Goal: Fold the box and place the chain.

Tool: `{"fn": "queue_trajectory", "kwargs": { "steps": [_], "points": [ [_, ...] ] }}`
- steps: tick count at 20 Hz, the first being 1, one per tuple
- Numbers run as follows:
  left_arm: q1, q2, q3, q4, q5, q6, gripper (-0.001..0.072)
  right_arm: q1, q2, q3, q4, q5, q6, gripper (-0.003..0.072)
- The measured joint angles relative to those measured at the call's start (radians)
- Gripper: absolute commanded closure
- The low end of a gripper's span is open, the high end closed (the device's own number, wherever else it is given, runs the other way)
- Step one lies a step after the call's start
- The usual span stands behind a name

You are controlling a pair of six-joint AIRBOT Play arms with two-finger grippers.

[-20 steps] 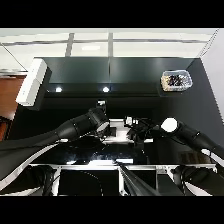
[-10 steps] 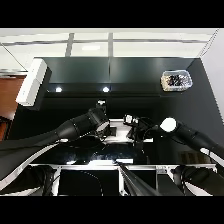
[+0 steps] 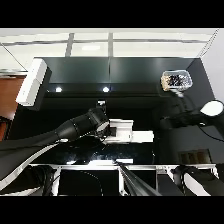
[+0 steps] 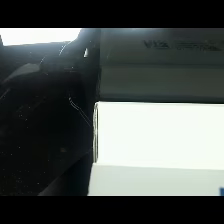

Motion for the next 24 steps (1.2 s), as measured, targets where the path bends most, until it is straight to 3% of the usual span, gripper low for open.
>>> {"fn": "queue_trajectory", "kwargs": {
  "steps": [4,11,12,13,14,20,24],
  "points": [
    [0.0,0.0,0.0,0.0,-0.002,0.0,0.0681,-0.146,-0.06,-0.1,0.024,0.061,0.186,0.0667],
    [0.0,0.0,0.0,0.0,-0.007,0.0,0.0681,0.018,-0.203,-0.174,0.263,0.024,0.144,0.0664],
    [0.0,0.0,0.0,0.0,-0.007,0.001,0.0681,0.036,-0.212,-0.172,0.304,0.019,0.112,0.0566],
    [0.0,0.0,0.0,0.0,-0.007,0.001,0.0681,0.049,-0.218,-0.166,0.336,0.019,0.08,0.0178],
    [0.0,0.0,0.0,0.001,-0.007,0.001,0.0681,0.059,-0.223,-0.158,0.363,0.021,0.057,0.0006],
    [0.0,0.0,0.0,0.001,-0.008,0.001,0.0681,0.108,-0.234,-0.113,0.501,0.072,-0.045,0.001],
    [0.0,0.0,0.0,0.001,-0.009,0.001,0.0681,0.222,-0.235,-0.078,0.539,0.033,-0.059,0.0013]
  ]
}}
